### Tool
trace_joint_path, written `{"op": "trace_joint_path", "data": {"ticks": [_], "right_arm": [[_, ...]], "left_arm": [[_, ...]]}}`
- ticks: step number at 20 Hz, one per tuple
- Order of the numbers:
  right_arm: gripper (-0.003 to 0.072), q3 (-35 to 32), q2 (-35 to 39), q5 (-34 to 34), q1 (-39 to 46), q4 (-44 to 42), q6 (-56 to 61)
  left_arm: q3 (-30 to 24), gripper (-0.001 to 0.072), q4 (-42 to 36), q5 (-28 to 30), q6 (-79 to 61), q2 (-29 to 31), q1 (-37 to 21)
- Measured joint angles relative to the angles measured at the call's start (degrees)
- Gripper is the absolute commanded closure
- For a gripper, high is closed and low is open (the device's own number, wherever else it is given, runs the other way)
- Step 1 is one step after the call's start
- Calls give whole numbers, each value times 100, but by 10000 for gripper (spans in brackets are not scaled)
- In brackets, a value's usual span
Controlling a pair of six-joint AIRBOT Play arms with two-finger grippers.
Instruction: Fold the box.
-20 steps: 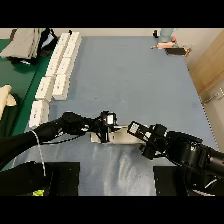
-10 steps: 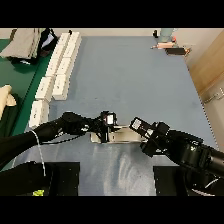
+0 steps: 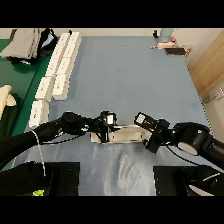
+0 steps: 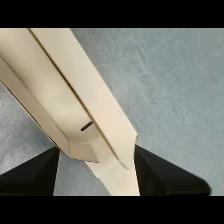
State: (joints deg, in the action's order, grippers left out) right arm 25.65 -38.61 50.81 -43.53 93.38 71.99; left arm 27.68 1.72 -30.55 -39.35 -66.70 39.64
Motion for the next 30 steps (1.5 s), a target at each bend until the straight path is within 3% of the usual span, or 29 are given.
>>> {"op": "trace_joint_path", "data": {"ticks": [5,9,22,30], "right_arm": [[-34,-11,-306,50,1878,-2669,-3703],[-34,-11,-750,284,2503,-3768,-5276],[-29,-22,-1067,271,2745,-4166,-5901],[-20,-22,-1766,258,2747,-4649,-6918]], "left_arm": [[0,695,0,2,2,0,0],[0,695,0,0,0,0,0],[0,695,-2,0,2,0,0],[0,695,0,-7,2,0,0]]}}
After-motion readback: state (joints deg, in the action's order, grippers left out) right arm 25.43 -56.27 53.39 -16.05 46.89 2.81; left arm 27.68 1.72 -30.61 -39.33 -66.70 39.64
